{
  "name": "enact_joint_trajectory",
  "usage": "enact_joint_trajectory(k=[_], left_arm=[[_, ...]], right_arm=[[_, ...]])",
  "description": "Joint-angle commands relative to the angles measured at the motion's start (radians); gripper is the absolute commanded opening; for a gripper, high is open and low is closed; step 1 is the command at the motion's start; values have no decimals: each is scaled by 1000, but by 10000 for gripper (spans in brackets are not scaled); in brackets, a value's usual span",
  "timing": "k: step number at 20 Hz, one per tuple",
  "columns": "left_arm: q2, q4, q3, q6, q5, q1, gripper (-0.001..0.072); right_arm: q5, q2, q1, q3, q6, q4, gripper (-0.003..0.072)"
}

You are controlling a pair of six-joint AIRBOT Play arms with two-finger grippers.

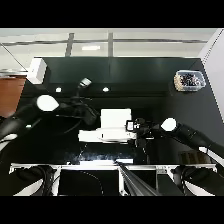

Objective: Fold the box and place the chain.

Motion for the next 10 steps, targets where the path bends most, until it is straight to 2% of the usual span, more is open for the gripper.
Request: enact_joint_trajectory(k=[1,3,5,6,7,8,10], left_arm=[[154,109,-41,-54,-106,161,24],[198,17,-124,40,-161,229,27],[192,-61,-216,211,-251,230,28],[188,-85,-260,250,-248,219,113],[185,-103,-302,326,-224,201,447],[185,-110,-335,449,-189,177,720],[185,-109,-358,665,-140,107,718]], right_arm=[[1,0,0,0,7,0,259],[0,0,0,0,10,0,259],[0,0,0,0,10,0,259],[0,0,0,0,10,0,259],[0,0,0,0,10,0,259],[1,0,0,0,13,0,259],[1,0,0,0,14,1,259]])
